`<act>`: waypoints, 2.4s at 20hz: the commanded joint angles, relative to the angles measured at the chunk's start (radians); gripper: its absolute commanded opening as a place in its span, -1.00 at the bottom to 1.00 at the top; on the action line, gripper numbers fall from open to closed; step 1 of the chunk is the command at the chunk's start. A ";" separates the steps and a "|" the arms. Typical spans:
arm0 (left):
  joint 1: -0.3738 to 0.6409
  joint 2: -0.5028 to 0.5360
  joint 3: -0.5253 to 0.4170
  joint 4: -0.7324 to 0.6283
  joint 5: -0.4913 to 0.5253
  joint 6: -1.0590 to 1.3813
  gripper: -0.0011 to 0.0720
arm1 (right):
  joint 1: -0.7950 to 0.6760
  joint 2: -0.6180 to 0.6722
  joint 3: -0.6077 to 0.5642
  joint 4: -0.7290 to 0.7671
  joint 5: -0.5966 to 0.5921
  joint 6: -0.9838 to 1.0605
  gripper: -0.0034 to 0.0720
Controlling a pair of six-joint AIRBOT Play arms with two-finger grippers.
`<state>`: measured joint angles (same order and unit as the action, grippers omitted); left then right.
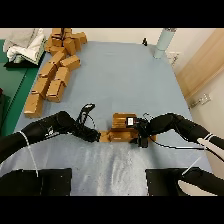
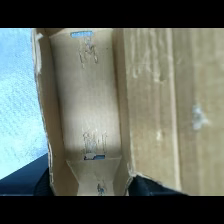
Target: Fold the box.
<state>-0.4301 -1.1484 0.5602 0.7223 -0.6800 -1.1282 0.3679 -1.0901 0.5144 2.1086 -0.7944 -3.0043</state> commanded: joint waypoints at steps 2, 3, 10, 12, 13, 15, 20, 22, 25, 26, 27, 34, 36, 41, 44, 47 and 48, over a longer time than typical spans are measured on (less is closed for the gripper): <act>0.060 0.027 0.000 0.019 -0.023 0.002 -0.95 | 0.001 0.000 0.000 0.000 0.000 0.000 0.38; 0.062 0.026 0.000 0.018 -0.021 0.002 -0.95 | 0.001 0.000 0.000 0.000 0.000 0.000 0.38; -0.014 -0.010 0.000 -0.004 0.026 0.002 -0.95 | 0.001 0.000 0.000 0.000 0.000 0.000 0.38; -0.032 -0.015 0.000 -0.005 0.043 0.002 -0.95 | 0.001 0.000 0.000 0.000 0.000 0.000 0.38; -0.037 -0.016 0.000 -0.005 0.046 0.002 -0.95 | 0.001 0.000 0.000 0.000 0.000 0.000 0.38; -0.038 -0.016 0.000 -0.004 0.046 0.002 -0.95 | 0.001 0.000 0.000 0.000 0.000 0.000 0.38; -0.038 -0.016 0.000 0.003 0.045 0.002 -0.95 | 0.001 0.000 0.000 0.000 0.000 0.000 0.38; -0.038 -0.016 0.000 -0.013 0.043 0.003 -0.95 | 0.001 0.000 0.000 0.000 0.000 0.000 0.38; -0.045 -0.015 0.013 -0.074 0.031 0.020 -0.95 | 0.001 0.000 0.000 0.000 0.000 0.000 0.38; -0.050 -0.015 0.026 -0.077 0.019 0.019 -0.94 | 0.001 0.000 0.000 0.000 0.000 0.000 0.38; -0.051 -0.015 0.041 -0.078 0.009 0.018 -0.94 | 0.001 0.000 0.000 0.000 0.000 0.000 0.38; -0.050 -0.015 0.077 -0.152 0.000 0.018 -0.94 | 0.001 0.000 0.000 0.000 0.000 0.000 0.38; -0.050 -0.015 0.077 -0.175 -0.001 0.018 -0.47 | 0.001 0.000 0.000 0.000 0.000 0.000 0.38; -0.050 -0.015 0.077 -0.196 -0.001 0.017 -0.03 | 0.001 0.000 0.000 0.000 0.000 0.000 0.38; -0.048 -0.015 0.077 -0.200 -0.016 0.013 -0.03 | 0.001 0.000 0.000 0.000 0.000 0.000 0.38; -0.049 -0.015 0.077 -0.235 -0.047 0.019 -0.03 | 0.001 0.000 0.000 0.000 0.000 0.000 0.38; -0.051 -0.015 0.077 -0.244 -0.052 0.032 -0.03 | 0.001 0.000 0.000 0.000 0.000 0.000 0.38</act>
<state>-0.4801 -1.1641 0.6357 0.5083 -0.7063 -1.1133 0.3679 -1.0901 0.5144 2.1086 -0.7944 -3.0043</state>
